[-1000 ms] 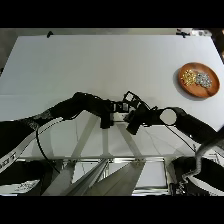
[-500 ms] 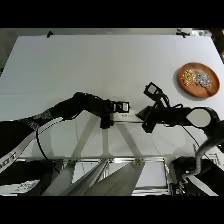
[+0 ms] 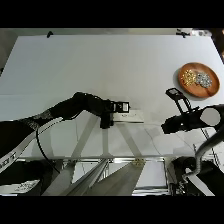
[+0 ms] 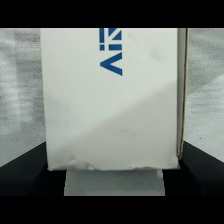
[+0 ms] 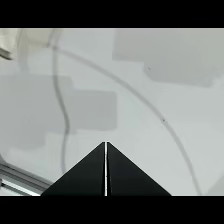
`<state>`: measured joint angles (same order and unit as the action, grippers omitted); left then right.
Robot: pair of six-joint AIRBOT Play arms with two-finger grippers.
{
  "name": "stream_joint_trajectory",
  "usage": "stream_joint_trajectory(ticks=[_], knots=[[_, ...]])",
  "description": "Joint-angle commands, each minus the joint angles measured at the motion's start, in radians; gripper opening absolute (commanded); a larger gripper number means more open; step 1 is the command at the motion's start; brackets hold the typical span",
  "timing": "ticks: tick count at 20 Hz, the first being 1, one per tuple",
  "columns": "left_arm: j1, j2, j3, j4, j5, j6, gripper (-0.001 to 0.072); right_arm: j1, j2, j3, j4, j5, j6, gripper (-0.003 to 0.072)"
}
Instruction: Fold the box and place the chain.
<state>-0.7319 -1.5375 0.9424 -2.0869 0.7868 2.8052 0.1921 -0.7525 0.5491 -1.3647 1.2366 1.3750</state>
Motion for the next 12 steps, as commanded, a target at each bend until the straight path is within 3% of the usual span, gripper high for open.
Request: stream_joint_trajectory(ticks=[1,12], knots=[[-0.001,0.001,0.001,-0.005,-0.041,0.021,0.0353,-0.026,0.002,0.001,-0.041,0.036,0.062,0.001],[-0.001,0.001,0.001,-0.007,-0.039,0.02,0.0352,-0.026,0.002,0.001,-0.042,0.021,0.061,0.001]])
